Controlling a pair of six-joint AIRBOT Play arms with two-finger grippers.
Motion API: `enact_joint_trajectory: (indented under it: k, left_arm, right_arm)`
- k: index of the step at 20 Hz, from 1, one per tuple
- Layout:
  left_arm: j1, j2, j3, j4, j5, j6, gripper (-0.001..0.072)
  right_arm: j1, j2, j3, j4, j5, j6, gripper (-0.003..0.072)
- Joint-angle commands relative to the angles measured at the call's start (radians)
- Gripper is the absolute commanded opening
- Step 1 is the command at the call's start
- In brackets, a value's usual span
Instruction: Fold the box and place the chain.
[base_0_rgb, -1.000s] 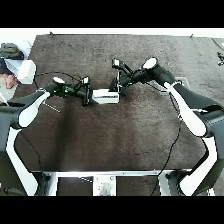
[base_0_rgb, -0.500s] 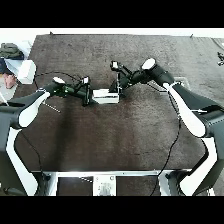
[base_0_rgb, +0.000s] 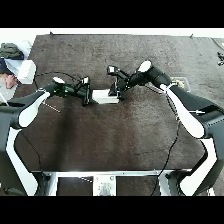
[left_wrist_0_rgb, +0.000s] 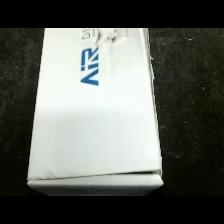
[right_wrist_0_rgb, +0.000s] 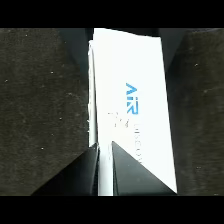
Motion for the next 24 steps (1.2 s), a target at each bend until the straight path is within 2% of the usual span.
enact_joint_trajectory:
  k: [1,4,6,9,10,11,12,19,24]
  left_arm:
    - [0.0,0.0,0.001,0.0,0.001,-0.002,0.0354]
    - [0.0,0.0,0.001,0.0,0.001,-0.002,0.0355]
    - [0.0,0.0,0.001,0.0,0.001,-0.002,0.0354]
    - [0.0,0.0,0.001,0.0,0.001,-0.002,0.0354]
    - [0.0,0.0,0.001,0.0,0.001,-0.002,0.0355]
    - [0.0,0.0,0.001,0.0,0.001,-0.002,0.0354]
    - [0.0,0.0,0.001,0.0,0.001,-0.002,0.0355]
    - [0.0,0.0,0.001,0.0,0.001,-0.002,0.0354]
    - [0.0,0.0,0.001,0.0,0.001,-0.002,0.0355]
  right_arm:
    - [0.002,-0.001,-0.052,-0.013,-0.006,0.006,0.0108]
    - [-0.005,0.003,-0.057,0.013,-0.01,0.003,0.0111]
    - [-0.025,0.023,-0.056,0.122,-0.006,0.003,0.0221]
    - [-0.055,0.042,-0.056,0.228,0.02,-0.023,0.0219]
    - [-0.061,0.042,-0.056,0.233,0.021,-0.023,0.0184]
    - [-0.066,0.039,-0.057,0.231,0.026,-0.022,0.0028]
    - [-0.067,0.034,-0.057,0.231,0.027,-0.009,-0.0011]
    - [-0.067,-0.075,-0.057,0.12,0.039,0.126,-0.0011]
    - [-0.071,-0.048,-0.056,0.096,0.039,0.147,-0.0012]
